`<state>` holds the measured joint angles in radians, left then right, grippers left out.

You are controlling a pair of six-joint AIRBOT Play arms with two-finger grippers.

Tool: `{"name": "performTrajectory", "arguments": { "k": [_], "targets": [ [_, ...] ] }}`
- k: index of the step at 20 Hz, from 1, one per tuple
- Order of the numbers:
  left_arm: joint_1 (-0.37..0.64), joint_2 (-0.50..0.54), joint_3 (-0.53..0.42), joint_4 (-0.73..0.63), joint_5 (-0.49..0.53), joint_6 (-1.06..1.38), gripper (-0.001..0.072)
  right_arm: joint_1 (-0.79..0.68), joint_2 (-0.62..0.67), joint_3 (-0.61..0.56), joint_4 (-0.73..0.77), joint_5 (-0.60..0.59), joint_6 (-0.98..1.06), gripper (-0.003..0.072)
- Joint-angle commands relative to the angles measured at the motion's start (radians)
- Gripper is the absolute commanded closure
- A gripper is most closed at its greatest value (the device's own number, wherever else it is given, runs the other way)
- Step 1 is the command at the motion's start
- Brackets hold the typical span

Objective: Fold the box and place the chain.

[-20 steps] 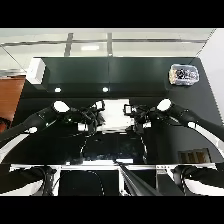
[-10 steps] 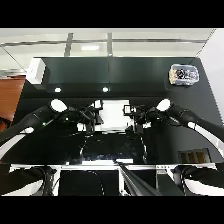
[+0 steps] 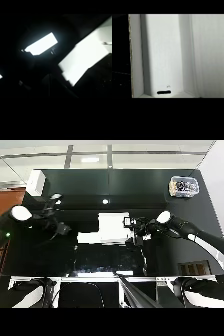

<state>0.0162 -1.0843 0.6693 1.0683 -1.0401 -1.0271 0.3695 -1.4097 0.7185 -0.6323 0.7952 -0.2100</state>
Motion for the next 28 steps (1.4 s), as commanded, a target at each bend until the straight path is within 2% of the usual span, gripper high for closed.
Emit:
{"name": "performTrajectory", "arguments": {
  "k": [1,3,4,7,10,12,16,24,25,26,28],
  "targets": [
    [0.245,-0.023,-0.101,-0.200,-0.129,-0.198,0.0683,0.000,0.000,0.000,0.000,0.000,0.000,0.0265],
    [0.329,-0.079,-0.173,-0.406,-0.155,-0.089,0.0684,0.001,0.000,0.000,0.000,0.000,0.000,0.0265],
    [0.340,-0.112,-0.195,-0.441,-0.147,-0.065,0.0684,0.000,0.000,0.000,0.000,0.000,0.000,0.0265],
    [0.308,-0.219,-0.200,-0.449,-0.139,-0.052,0.0684,0.001,0.000,0.000,0.000,0.000,0.000,0.0265],
    [0.232,-0.293,-0.199,-0.449,-0.080,-0.037,0.0684,0.000,0.000,0.000,0.000,0.000,0.000,0.0265],
    [0.172,-0.313,-0.199,-0.477,-0.045,0.004,0.0684,0.001,0.000,0.000,0.000,0.000,0.000,0.0265],
    [0.085,-0.322,-0.182,-0.613,-0.095,0.192,0.0684,0.000,0.000,0.000,0.000,0.000,0.000,0.0264],
    [-0.038,-0.322,-0.058,-0.614,-0.169,0.235,0.0681,0.001,0.000,0.000,0.000,-0.002,0.000,0.0264],
    [-0.055,-0.323,-0.042,-0.613,-0.167,0.234,0.0626,0.001,0.000,0.000,0.000,-0.002,0.000,0.0265],
    [-0.069,-0.322,-0.028,-0.613,-0.167,0.229,0.0498,0.001,0.000,0.000,0.001,-0.003,0.000,0.0264],
    [-0.090,-0.322,-0.004,-0.613,-0.170,0.187,0.0009,0.001,0.000,0.000,0.001,-0.003,0.000,0.0265]
  ]
}}
